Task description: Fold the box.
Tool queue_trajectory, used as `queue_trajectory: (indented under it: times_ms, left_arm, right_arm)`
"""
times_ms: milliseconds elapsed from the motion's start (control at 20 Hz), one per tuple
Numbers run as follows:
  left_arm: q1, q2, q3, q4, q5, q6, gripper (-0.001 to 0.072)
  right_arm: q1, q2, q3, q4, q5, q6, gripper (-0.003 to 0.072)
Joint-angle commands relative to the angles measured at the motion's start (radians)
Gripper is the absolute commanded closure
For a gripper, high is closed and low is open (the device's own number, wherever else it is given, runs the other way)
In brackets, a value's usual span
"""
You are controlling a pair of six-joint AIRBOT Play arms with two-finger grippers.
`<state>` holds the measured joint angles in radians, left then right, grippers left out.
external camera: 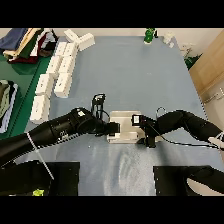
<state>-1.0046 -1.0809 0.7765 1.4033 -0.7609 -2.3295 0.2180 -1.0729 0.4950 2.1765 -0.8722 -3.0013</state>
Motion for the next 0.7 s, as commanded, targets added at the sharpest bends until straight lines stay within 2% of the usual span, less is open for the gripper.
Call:
queue_trajectory:
  times_ms: [0,400,650]
  left_arm:
    - [-0.012,-0.023,0.016,0.022,-0.032,-0.047,0.0348]
    - [-0.013,-0.072,0.024,0.022,-0.046,-0.07,0.0349]
    - [-0.031,-0.119,0.055,0.044,-0.098,-0.07,0.0349]
  right_arm:
    - [0.0,0.0,0.0,0.0,0.0,0.0,0.0161]
    - [0.0,0.0,0.0,0.0,0.0,0.0,0.0162]
    - [0.0,0.0,0.0,0.0,0.0,0.0,0.0161]
